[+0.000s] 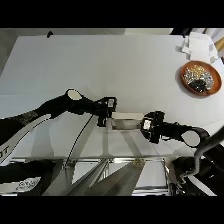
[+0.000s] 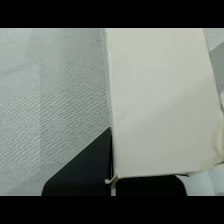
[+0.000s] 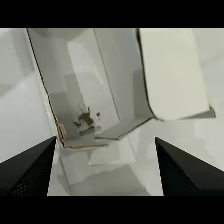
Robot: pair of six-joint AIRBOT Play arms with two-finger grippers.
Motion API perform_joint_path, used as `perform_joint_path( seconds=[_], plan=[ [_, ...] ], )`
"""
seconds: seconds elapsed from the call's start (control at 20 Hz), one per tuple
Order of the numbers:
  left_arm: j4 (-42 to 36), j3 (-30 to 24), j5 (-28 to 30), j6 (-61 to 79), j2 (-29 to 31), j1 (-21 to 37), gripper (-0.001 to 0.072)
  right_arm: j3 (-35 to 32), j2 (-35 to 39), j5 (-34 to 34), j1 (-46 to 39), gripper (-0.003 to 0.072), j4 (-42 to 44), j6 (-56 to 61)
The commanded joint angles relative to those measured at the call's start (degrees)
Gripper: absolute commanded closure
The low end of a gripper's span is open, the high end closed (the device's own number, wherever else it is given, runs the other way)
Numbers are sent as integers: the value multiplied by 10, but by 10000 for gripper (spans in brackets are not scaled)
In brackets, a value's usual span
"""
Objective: Fold the box and place the chain.
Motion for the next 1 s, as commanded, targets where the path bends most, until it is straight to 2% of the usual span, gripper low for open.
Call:
perform_joint_path(
  seconds=[0.0,0.2,0.55,0.8,0.95],
  plan=[
    [0,0,0,0,0,0,699,5,-11,33,-42,-7,40,-63],
    [0,0,0,0,0,0,699,16,-47,56,-57,-11,126,-178],
    [0,0,0,0,0,0,699,72,-125,114,-99,-18,127,-215],
    [0,0,0,0,0,0,699,74,-163,142,-109,-18,192,-320],
    [0,0,0,0,0,0,699,74,-183,141,-109,-18,200,-331]
  ],
)
